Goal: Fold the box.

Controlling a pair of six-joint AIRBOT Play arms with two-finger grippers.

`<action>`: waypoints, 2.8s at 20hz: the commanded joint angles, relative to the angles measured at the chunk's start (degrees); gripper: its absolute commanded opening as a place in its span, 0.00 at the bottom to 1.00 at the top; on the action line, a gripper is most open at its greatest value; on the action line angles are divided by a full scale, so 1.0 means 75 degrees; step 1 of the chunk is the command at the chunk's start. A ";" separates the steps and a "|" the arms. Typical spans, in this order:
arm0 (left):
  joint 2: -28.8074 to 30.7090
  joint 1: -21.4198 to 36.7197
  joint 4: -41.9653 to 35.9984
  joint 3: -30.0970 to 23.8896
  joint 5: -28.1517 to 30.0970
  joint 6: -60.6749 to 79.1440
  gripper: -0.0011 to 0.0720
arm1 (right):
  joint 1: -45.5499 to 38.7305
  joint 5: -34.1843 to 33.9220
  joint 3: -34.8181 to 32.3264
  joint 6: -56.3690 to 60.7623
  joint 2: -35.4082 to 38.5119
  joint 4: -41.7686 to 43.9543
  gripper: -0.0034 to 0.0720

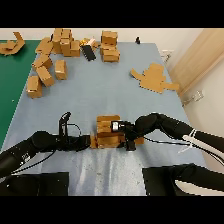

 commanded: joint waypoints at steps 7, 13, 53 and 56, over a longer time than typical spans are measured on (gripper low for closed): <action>-0.0006 -0.1169 0.2186 0.0711 0.0740 -0.3188 0.02 | 0.0003 0.0000 0.0000 0.0003 0.0003 0.0000 0.82; 0.0000 -0.1145 0.0921 0.0711 0.0650 -0.2241 0.03 | 0.0003 0.0000 0.0000 0.0003 0.0003 0.0000 0.82; -0.0111 -0.0044 0.0638 0.0941 -0.0930 -0.0985 0.75 | 0.0003 0.0000 0.0000 0.0003 0.0003 0.0000 0.82; -0.0160 -0.0210 0.0638 0.0944 -0.0793 -0.0959 0.80 | 0.0003 0.0000 0.0000 0.0003 0.0003 0.0000 0.82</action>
